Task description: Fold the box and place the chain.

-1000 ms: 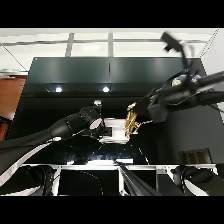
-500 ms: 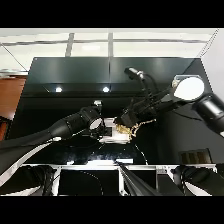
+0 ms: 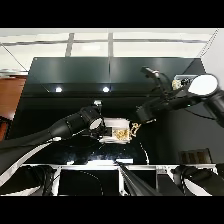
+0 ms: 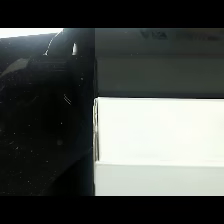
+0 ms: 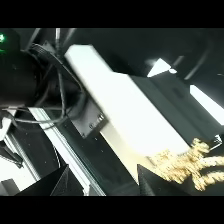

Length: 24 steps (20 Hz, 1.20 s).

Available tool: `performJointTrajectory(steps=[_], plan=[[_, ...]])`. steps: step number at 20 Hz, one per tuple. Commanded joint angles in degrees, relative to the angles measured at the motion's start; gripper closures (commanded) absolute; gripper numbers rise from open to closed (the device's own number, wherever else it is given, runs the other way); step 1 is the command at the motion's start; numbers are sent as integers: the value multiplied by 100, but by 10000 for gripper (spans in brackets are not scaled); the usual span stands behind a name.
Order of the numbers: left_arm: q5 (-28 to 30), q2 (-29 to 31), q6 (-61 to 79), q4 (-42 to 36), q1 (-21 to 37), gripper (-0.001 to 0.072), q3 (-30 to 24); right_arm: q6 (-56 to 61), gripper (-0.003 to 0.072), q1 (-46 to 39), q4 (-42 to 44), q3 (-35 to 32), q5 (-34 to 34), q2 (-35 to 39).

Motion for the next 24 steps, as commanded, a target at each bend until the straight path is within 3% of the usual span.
performJointTrajectory(steps=[1,6,8,11,14,16,17,18,21,24], plan=[[-2,-2,2,0,-2,678,4,-212,195,-398,37,-9,723,186],[-2,-2,2,0,-2,679,4,-551,196,-1246,-1130,-343,542,621],[-2,-2,2,-24,-4,678,4,-1001,195,-1692,-892,-1091,396,1008],[2,-2,2,-17,-7,678,4,-1779,196,-1707,-87,-2308,-118,1307],[2,-2,2,-17,-7,678,4,-2144,194,-1222,-162,-3136,-1840,1305],[-7,-2,2,-17,-7,678,4,-2426,193,-702,-186,-3314,-2664,1305],[-9,-2,2,-20,-9,678,4,-2894,147,-387,-243,-3316,-2898,1305],[-11,-2,2,-20,-7,678,4,-3383,-33,-90,-367,-3316,-3077,1303],[-11,-2,2,-22,-7,679,4,-3810,-27,813,-1134,-3316,-3663,1191],[-11,-2,2,-20,-9,678,4,-4336,-26,1272,-1639,-3316,-3757,1003]])
